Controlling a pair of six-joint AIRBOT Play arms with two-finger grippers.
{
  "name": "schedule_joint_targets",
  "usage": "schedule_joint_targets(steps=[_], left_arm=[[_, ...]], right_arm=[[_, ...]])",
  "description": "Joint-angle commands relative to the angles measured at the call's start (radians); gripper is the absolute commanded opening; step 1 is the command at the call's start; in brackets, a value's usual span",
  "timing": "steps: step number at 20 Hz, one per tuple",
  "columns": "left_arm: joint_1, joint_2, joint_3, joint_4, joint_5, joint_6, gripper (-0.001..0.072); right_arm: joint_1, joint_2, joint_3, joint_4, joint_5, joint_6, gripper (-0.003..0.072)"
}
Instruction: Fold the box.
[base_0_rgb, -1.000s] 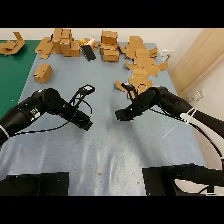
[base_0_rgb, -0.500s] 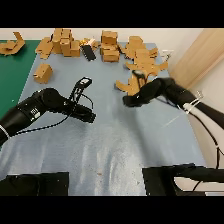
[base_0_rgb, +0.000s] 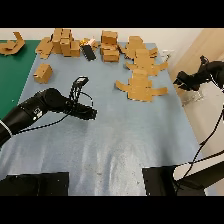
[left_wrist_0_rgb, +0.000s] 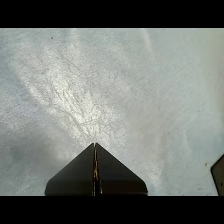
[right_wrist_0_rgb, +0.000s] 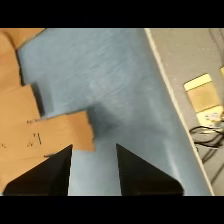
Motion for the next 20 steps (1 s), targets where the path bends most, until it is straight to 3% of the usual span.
schedule_joint_targets(steps=[1, 3, 4, 5, 10, 16, 20], left_arm=[[-0.001, -0.002, 0.000, -0.003, -0.002, -0.021, 0.0016], [-0.001, -0.002, 0.000, -0.003, -0.003, -0.021, 0.0016], [-0.001, -0.002, 0.000, -0.003, -0.002, -0.021, 0.0184], [-0.001, -0.002, 0.000, -0.003, -0.002, -0.021, 0.0421], [-0.001, -0.002, 0.000, -0.006, -0.002, -0.026, 0.0401], [-0.001, -0.002, 0.000, -0.007, -0.007, -0.030, 0.0401], [0.001, -0.001, 0.000, -0.007, -0.032, -0.056, 0.0401]], right_arm=[[-0.105, -0.122, 0.074, 0.219, -0.051, -0.183, 0.0433], [-0.095, -0.181, 0.100, 0.292, -0.099, -0.225, 0.0433], [-0.086, -0.204, 0.108, 0.321, -0.108, -0.240, 0.0432], [-0.077, -0.227, 0.116, 0.334, -0.113, -0.240, 0.0433], [-0.006, -0.305, 0.132, 0.341, -0.148, -0.268, 0.0428], [0.080, -0.315, 0.134, 0.339, -0.172, -0.275, 0.0323], [0.089, -0.310, 0.135, 0.343, -0.233, -0.276, 0.0032]])
